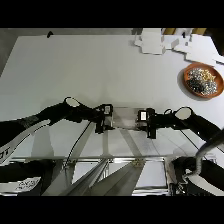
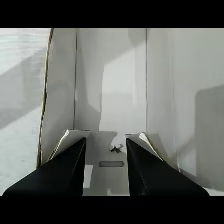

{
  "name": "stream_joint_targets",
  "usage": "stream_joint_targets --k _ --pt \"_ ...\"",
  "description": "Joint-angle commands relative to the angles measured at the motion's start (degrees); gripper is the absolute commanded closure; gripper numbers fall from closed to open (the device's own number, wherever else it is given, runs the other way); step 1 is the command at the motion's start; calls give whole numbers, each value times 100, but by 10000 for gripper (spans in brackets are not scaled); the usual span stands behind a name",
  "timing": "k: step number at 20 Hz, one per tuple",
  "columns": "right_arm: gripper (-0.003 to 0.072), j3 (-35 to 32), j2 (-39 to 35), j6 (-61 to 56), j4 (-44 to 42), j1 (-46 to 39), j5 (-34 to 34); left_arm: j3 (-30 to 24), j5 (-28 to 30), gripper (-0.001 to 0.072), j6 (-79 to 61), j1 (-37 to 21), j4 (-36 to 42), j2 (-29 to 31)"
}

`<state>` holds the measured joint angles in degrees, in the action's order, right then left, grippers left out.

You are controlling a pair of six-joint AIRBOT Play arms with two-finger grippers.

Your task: Fold the box and place the chain.

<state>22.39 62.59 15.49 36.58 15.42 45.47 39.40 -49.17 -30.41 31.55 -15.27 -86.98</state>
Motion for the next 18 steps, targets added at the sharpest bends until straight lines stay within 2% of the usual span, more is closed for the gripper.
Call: stream_joint_targets --k 1,7,8,9,10,15,18 --pt "389 -2 -254 -907 380 -275 42 2 7 672 0 -2 2 0" --pt "409 0 -1281 -2341 761 -898 601 2 7 672 0 -2 2 0" --pt "473 0 -1381 -2695 758 -938 601 2 9 672 0 -2 2 0" --pt "592 4 -1449 -3134 754 -979 608 2 9 672 0 -2 2 0" --pt "672 26 -1453 -3567 752 -1038 608 2 7 672 0 -2 2 0" --pt "674 514 -1252 -5239 876 -1746 603 2 7 672 0 -2 2 0" --pt "674 542 -1086 -6651 1808 -2181 597 2 7 672 0 -2 2 0"
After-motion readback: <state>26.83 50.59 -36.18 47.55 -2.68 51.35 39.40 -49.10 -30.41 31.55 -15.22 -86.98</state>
